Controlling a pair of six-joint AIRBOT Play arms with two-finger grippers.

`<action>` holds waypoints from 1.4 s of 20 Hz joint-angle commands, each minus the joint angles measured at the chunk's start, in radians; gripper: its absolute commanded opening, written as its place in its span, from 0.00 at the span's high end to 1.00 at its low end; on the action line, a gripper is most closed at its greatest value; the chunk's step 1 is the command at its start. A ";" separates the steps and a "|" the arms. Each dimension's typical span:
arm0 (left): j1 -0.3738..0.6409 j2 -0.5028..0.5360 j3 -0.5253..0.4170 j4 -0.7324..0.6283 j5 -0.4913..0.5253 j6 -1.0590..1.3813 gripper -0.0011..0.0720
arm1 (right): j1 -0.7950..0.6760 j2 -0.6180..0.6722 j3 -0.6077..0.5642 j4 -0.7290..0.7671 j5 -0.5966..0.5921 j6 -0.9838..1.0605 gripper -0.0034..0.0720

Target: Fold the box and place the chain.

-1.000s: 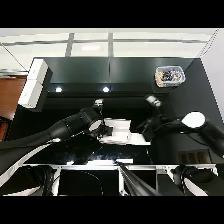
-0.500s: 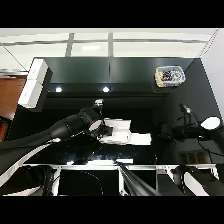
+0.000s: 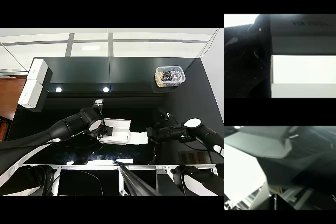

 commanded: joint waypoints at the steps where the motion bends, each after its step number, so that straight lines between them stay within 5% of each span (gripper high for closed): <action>1: 0.001 0.000 0.000 0.000 0.000 0.000 0.95 | 0.029 -0.021 0.032 0.077 0.018 -0.102 0.44; 2: 0.001 0.000 0.000 0.000 0.000 0.000 0.95 | 0.030 -0.021 0.049 0.074 0.029 -0.121 0.22; 7: 0.001 0.000 0.000 0.001 0.000 0.001 0.95 | 0.135 -0.021 0.128 0.074 0.026 -0.127 0.19; 11: 0.001 0.000 0.000 0.004 0.000 0.000 0.95 | 0.283 -0.021 0.194 0.038 -0.125 0.035 0.22; 14: 0.001 0.000 0.000 0.004 0.000 0.001 0.95 | 0.411 -0.021 0.249 -0.209 -0.215 0.338 0.23; 15: 0.001 0.000 0.000 0.004 0.000 0.001 0.95 | 0.454 -0.021 0.275 -0.333 -0.225 0.478 0.31; 18: 0.001 0.000 0.000 0.004 0.000 0.001 0.95 | 0.589 -0.021 0.365 -0.718 -0.214 0.909 0.31; 21: 0.001 0.000 0.000 0.003 0.000 0.000 0.95 | 0.706 -0.046 0.445 -0.936 -0.167 1.201 0.31; 25: 0.001 0.000 0.000 0.003 0.000 0.001 0.95 | 0.790 -0.138 0.544 -1.019 -0.056 1.321 0.49; 28: 0.001 0.000 0.000 0.003 0.000 0.001 0.95 | 0.819 -0.194 0.576 -1.019 -0.018 1.400 0.50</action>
